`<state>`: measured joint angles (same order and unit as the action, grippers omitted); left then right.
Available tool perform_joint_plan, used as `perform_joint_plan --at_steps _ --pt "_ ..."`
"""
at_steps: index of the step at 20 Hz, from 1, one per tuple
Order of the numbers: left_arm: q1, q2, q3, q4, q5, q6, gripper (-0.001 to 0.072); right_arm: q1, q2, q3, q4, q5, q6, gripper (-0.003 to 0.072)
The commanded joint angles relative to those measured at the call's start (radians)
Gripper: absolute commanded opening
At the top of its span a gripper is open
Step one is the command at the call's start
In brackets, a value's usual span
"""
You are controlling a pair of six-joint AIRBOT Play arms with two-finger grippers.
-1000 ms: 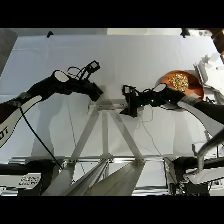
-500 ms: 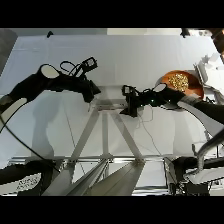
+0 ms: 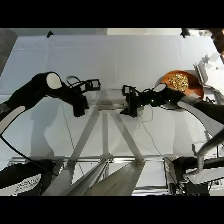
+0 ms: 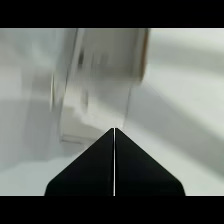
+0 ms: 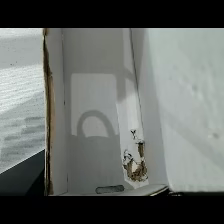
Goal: Fold the box and place the chain.
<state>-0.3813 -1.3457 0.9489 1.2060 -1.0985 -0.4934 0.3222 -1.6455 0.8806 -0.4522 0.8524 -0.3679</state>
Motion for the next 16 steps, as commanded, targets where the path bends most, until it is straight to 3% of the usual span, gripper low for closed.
perform_joint_plan --at_steps 1,3,11,13,16 --pt "-0.006 -0.02 -0.04 0.341 0.023 -0.232 0.0005 0.0 0.0 0.0 0.001 0.0 0.0 0.033" --pt "-0.005 -0.033 -0.055 0.427 0.023 -0.294 0.0005 0.0 0.0 0.0 0.0 0.0 0.0 0.033" --pt "0.02 0.013 -0.064 0.389 0.09 -0.292 0.0008 0.0 0.0 0.0 0.001 0.0 0.0 0.033" --pt "0.053 0.065 -0.064 0.314 0.157 -0.288 0.0008 0.0 0.0 0.0 0.001 0.0 0.0 0.033" --pt "0.093 0.143 -0.064 0.066 0.276 -0.2 0.0009 0.0 0.0 0.0 0.001 0.0 0.0 0.033"
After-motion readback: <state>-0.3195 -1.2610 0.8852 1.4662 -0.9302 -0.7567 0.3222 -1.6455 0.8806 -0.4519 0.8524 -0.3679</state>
